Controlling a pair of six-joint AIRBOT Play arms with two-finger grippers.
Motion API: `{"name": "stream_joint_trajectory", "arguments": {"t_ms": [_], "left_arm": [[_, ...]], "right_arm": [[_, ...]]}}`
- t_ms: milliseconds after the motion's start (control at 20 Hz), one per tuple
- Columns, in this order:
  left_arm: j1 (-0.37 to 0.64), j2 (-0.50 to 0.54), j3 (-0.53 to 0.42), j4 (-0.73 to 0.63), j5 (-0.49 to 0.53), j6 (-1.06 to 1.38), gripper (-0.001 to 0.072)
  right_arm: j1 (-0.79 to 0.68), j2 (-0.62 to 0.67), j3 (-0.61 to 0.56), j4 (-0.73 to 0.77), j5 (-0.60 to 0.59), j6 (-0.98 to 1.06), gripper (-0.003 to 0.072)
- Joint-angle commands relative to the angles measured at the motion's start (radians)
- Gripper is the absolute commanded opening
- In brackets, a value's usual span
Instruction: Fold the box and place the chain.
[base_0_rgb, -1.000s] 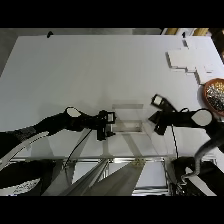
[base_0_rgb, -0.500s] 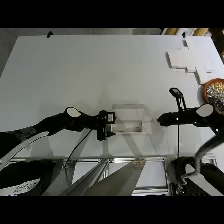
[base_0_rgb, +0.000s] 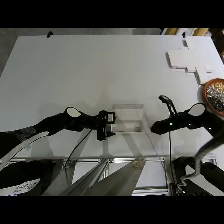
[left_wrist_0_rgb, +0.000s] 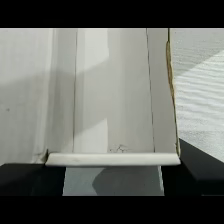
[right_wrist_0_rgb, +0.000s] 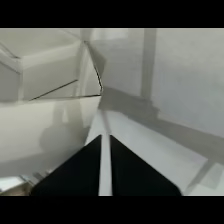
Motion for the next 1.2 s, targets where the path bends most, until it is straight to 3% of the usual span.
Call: {"name": "stream_joint_trajectory", "arguments": {"t_ms": [0,150,450,600,850,900,1150], "left_arm": [[-0.001,0.0,0.0,0.0,0.0,0.0,0.0254],[0.0,0.0,0.0,0.0,0.0,0.0,0.0254],[0.0,0.0,0.0,0.0,0.0,0.0,0.0254],[-0.001,0.0,0.0,0.0,0.0,0.0,0.0254],[0.0,0.0,0.0,0.0,0.0,0.0,0.0254],[0.0,0.0,0.0,0.0,0.0,0.0,0.0254],[0.0,0.0,0.0,0.0,0.0,0.0,0.0254]], "right_arm": [[0.038,0.069,-0.001,0.029,0.027,-0.019,0.0179],[0.038,0.132,-0.001,0.04,0.004,0.011,0.0293],[0.038,0.151,-0.001,0.148,-0.021,0.011,0.03],[0.094,0.151,-0.001,0.148,-0.077,0.045,0.0346],[0.323,0.146,0.004,0.018,-0.296,0.319,0.037],[0.352,0.139,0.016,-0.019,-0.299,0.368,0.0409],[0.441,0.068,0.106,-0.16,-0.299,0.557,0.0412]]}}
